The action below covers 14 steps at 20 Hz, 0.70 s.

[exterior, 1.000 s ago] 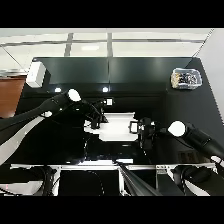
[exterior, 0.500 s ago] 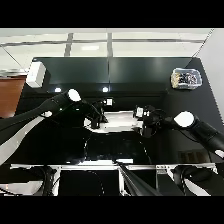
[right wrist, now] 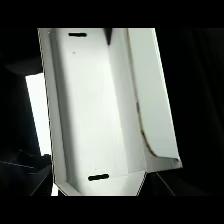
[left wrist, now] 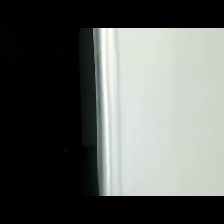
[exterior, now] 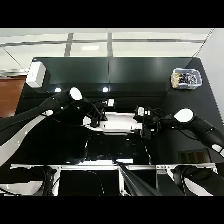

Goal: Fold the box and place the chain.

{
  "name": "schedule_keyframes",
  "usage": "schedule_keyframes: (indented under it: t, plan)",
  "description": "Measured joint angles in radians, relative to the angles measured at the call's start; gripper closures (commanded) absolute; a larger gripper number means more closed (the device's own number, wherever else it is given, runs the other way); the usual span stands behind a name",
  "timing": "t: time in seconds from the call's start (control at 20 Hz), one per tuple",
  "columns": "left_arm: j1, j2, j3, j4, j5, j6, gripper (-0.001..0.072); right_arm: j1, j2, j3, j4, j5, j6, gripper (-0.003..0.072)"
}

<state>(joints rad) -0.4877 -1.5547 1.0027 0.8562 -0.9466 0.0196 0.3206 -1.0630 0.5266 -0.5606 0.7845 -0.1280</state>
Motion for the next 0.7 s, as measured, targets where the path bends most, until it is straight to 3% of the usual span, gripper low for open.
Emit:
schedule_keyframes:
  t: [0.7]
  plan:
    - [-0.019, 0.000, 0.009, 0.008, -0.026, -0.031, 0.0682, 0.000, -0.148, -0.006, 0.092, -0.004, -0.187, 0.0017]
